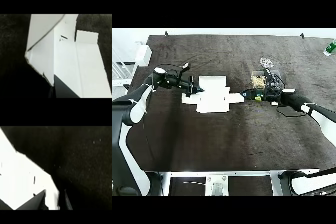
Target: Fold the box and place the chain.
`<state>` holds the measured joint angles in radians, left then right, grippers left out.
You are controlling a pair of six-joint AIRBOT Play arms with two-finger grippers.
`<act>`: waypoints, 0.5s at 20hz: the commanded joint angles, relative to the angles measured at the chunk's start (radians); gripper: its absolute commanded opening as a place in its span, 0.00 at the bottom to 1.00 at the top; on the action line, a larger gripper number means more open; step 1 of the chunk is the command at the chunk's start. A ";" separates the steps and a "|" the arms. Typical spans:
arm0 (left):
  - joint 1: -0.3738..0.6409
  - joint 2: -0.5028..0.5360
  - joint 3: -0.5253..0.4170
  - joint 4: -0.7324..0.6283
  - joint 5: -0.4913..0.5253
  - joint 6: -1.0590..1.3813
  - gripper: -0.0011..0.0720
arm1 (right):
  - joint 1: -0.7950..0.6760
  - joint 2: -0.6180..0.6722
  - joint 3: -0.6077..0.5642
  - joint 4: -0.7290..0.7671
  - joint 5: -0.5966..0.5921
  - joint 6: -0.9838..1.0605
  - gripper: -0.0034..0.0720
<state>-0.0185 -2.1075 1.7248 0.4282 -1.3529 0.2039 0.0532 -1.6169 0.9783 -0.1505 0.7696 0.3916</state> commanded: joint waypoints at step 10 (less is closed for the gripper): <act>-0.014 0.008 -0.048 0.027 0.103 0.085 0.03 | 0.001 0.000 -0.003 0.137 -0.002 -0.124 0.44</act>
<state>-0.0303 -2.1025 1.6859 0.4587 -1.2736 0.2749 0.0532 -1.6169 0.9764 -0.0158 0.7666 0.2749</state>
